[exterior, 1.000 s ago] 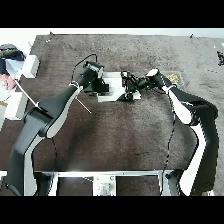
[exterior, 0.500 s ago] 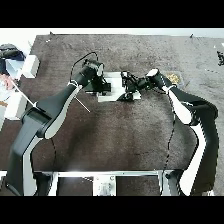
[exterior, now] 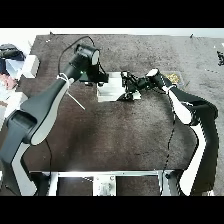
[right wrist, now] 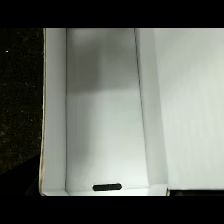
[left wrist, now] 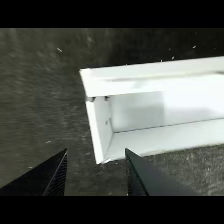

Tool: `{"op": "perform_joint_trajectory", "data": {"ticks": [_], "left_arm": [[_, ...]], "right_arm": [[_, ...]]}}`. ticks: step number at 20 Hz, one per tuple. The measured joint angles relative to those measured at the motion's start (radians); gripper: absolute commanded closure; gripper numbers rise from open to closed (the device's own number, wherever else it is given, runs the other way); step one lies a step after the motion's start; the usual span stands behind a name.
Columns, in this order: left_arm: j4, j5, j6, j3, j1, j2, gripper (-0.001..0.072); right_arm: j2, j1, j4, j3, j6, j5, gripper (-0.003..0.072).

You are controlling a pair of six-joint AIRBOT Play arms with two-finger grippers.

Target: Fold the box and place the chain.

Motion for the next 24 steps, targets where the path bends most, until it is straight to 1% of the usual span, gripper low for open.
{"op": "perform_joint_trajectory", "data": {"ticks": [4, 8, 9, 10, 11, 13, 16, 19, 21, 24], "left_arm": [[0.045, 0.056, 0.120, 0.000, 0.000, 0.055, 0.0328], [0.052, 0.120, 0.202, -0.001, 0.000, 0.072, 0.0325], [0.048, 0.137, 0.238, -0.002, 0.000, 0.074, 0.0293], [0.028, 0.152, 0.288, -0.003, 0.006, 0.075, 0.0122], [-0.009, 0.166, 0.339, -0.005, 0.017, 0.075, 0.0095], [-0.125, 0.198, 0.459, -0.010, 0.063, 0.078, 0.0094], [-0.378, 0.241, 0.689, -0.038, 0.169, 0.079, 0.0095], [-0.647, 0.266, 1.025, -0.087, 0.292, 0.079, 0.0095], [-0.804, 0.262, 1.263, -0.134, 0.355, 0.076, 0.0095], [-1.015, 0.234, 1.579, -0.234, 0.429, 0.056, 0.0095]], "right_arm": [[0.000, 0.000, 0.000, 0.000, 0.000, 0.000, 0.0216], [0.000, 0.000, 0.000, 0.000, 0.000, 0.000, 0.0216], [0.000, 0.000, 0.000, 0.000, 0.000, 0.000, 0.0216], [0.000, 0.000, 0.000, 0.000, 0.000, 0.000, 0.0216], [0.000, 0.000, 0.000, 0.000, 0.000, 0.000, 0.0216], [0.000, 0.000, 0.000, 0.000, 0.000, 0.000, 0.0216], [0.000, 0.000, 0.000, 0.000, 0.000, 0.000, 0.0217], [0.000, 0.000, 0.000, 0.000, 0.000, 0.000, 0.0216], [0.000, 0.000, 0.000, 0.000, 0.000, 0.000, 0.0216], [0.000, 0.000, 0.000, 0.000, 0.000, 0.000, 0.0216]]}}
